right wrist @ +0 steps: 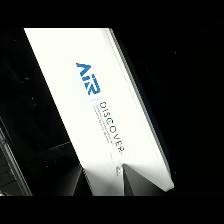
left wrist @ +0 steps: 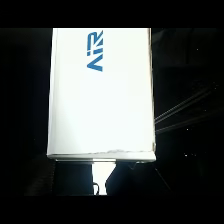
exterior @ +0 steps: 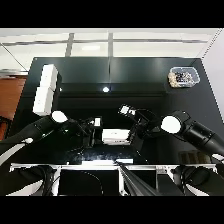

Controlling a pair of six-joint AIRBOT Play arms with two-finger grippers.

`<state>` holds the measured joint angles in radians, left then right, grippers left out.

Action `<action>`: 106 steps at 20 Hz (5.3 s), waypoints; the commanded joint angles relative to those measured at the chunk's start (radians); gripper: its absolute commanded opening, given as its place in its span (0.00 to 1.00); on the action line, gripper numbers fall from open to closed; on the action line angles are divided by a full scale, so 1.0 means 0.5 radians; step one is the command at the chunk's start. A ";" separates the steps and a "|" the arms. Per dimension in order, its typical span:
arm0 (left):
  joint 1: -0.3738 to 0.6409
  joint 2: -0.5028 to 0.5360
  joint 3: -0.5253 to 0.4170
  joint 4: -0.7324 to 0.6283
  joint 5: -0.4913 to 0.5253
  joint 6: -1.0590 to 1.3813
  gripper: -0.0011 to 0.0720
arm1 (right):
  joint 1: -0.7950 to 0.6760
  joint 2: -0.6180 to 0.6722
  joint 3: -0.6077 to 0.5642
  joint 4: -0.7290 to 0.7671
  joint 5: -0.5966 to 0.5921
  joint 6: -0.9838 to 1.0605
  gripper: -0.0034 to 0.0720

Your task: Fold the box and place the chain.

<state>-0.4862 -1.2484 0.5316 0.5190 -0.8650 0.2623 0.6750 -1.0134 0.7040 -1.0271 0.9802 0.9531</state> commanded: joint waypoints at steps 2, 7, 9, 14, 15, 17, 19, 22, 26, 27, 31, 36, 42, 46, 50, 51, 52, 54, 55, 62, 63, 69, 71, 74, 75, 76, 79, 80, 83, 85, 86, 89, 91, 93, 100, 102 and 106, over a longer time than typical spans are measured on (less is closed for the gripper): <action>-0.001 -0.001 0.000 0.000 0.001 -0.002 0.52 | 0.001 0.002 0.000 -0.005 0.040 0.040 0.40; -0.001 -0.001 0.000 0.000 0.001 -0.002 0.52 | 0.001 0.001 0.000 -0.006 -0.011 0.040 0.40; -0.001 -0.001 0.000 0.000 0.001 -0.002 0.52 | 0.001 -0.001 -0.002 -0.005 -0.014 0.040 0.40; -0.001 -0.001 0.000 0.000 0.001 -0.002 0.52 | 0.002 -0.056 -0.002 -0.004 -0.023 0.041 0.40; -0.001 -0.001 0.000 0.000 0.001 -0.002 0.52 | 0.002 -0.059 -0.002 -0.004 -0.024 0.054 0.40; -0.001 -0.001 0.000 0.000 0.001 -0.002 0.52 | -0.002 -0.057 0.008 0.004 0.011 0.105 0.40; -0.001 -0.001 0.000 0.000 0.000 -0.002 0.52 | -0.027 -0.047 0.070 0.005 0.134 0.204 0.40; -0.001 -0.001 0.000 0.000 0.001 -0.002 0.52 | -0.115 -0.005 0.203 0.024 0.360 0.542 0.28; -0.001 -0.001 0.000 0.000 0.001 -0.002 0.52 | -0.150 -0.027 0.072 0.405 0.200 0.819 0.08; -0.001 -0.001 0.000 0.000 0.001 -0.002 0.52 | -0.150 -0.041 0.013 0.552 0.076 0.817 0.08; -0.001 -0.001 0.000 0.000 0.001 -0.002 0.52 | -0.150 -0.175 -0.055 0.822 -0.159 0.792 0.08; -0.001 -0.001 0.000 0.000 0.001 -0.002 0.52 | -0.150 -0.332 -0.055 0.784 -0.161 0.792 0.08; -0.001 -0.001 0.000 0.000 0.001 -0.002 0.52 | -0.150 -0.388 -0.066 0.676 -0.160 0.792 0.08; -0.001 -0.001 0.000 0.000 -0.002 -0.002 0.52 | -0.182 -0.327 -0.022 0.690 -0.028 0.737 0.09; -0.001 -0.001 0.001 -0.001 -0.002 -0.002 0.52 | -0.406 -0.013 0.130 0.646 0.272 0.704 0.10; 0.000 0.000 0.000 -0.001 -0.003 -0.004 0.53 | -0.489 0.080 0.150 0.614 0.320 0.704 0.10; 0.004 0.008 0.000 0.000 -0.005 -0.005 0.63 | -0.591 0.182 0.150 0.579 0.347 0.706 0.10; 0.018 0.046 0.000 0.012 -0.005 -0.027 0.99 | -0.770 0.333 0.150 0.443 0.423 0.765 0.10; 0.031 0.085 0.000 0.075 -0.007 -0.063 1.00 | -0.842 0.381 0.150 0.363 0.460 0.796 0.10; 0.122 0.468 0.002 0.283 -0.122 -0.426 0.99 | -1.047 0.417 0.150 0.237 0.435 0.802 0.10; 0.082 0.477 0.011 0.223 -0.116 -0.459 0.99 | -1.047 0.417 0.150 0.227 0.407 0.802 0.10; -0.370 0.223 0.240 0.136 0.160 -0.600 0.99 | -1.099 0.417 0.150 -0.134 0.294 1.153 0.10; -0.443 0.092 0.314 0.134 0.223 -0.601 0.99 | -1.184 0.417 0.150 -0.288 0.283 1.289 0.10; -0.467 -0.034 0.397 0.134 0.212 -0.655 0.99 | -1.260 0.417 0.150 -0.290 0.313 1.289 0.10; -0.467 -0.050 0.412 0.134 0.204 -0.655 0.99 | -1.260 0.417 0.150 -0.290 0.320 1.289 0.10; -0.467 -0.058 0.420 0.134 0.205 -0.675 0.99 | -1.259 0.417 0.150 -0.290 0.324 1.289 0.10; -0.469 -0.083 0.428 0.134 0.161 -0.729 0.99 | -1.259 0.417 0.150 -0.290 0.323 1.290 0.10; -0.469 -0.092 0.427 0.141 0.129 -0.736 0.99 | -1.259 0.417 0.150 -0.290 0.323 1.289 0.10; -0.482 -0.101 0.427 0.166 0.123 -0.735 0.99 | -1.259 0.417 0.150 -0.290 0.322 1.290 0.10; -0.483 -0.101 0.427 0.166 0.122 -0.735 0.99 | -1.259 0.417 0.150 -0.290 0.322 1.290 0.10; -0.483 -0.101 0.427 0.166 0.122 -0.735 0.99 | -1.259 0.417 0.150 -0.290 0.322 1.289 0.10; -0.491 -0.107 0.427 0.166 0.123 -0.735 0.99 | -1.259 0.417 0.150 -0.290 0.322 1.290 0.10; -0.523 -0.145 0.427 0.183 0.166 -0.735 0.99 | -1.259 0.417 0.150 -0.290 0.322 1.290 0.10; -0.598 -0.195 0.426 0.250 0.304 -0.762 0.99 | -1.259 0.417 0.150 -0.290 0.321 1.289 0.10; -0.700 -0.288 0.428 0.352 0.466 -0.998 0.78 | -1.259 0.417 0.150 -0.290 0.323 1.290 0.10; -0.625 -0.183 0.427 0.513 0.375 -1.186 0.52 | -1.259 0.417 0.150 -0.290 0.323 1.289 0.10; -0.243 0.114 0.394 0.909 -0.027 -1.592 0.52 | -1.259 0.417 0.150 -0.290 0.330 1.289 0.10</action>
<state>-0.7136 -1.2743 0.7395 0.8303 -0.7532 -0.3782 0.0463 -0.8051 0.7776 -1.1725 1.1423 1.5978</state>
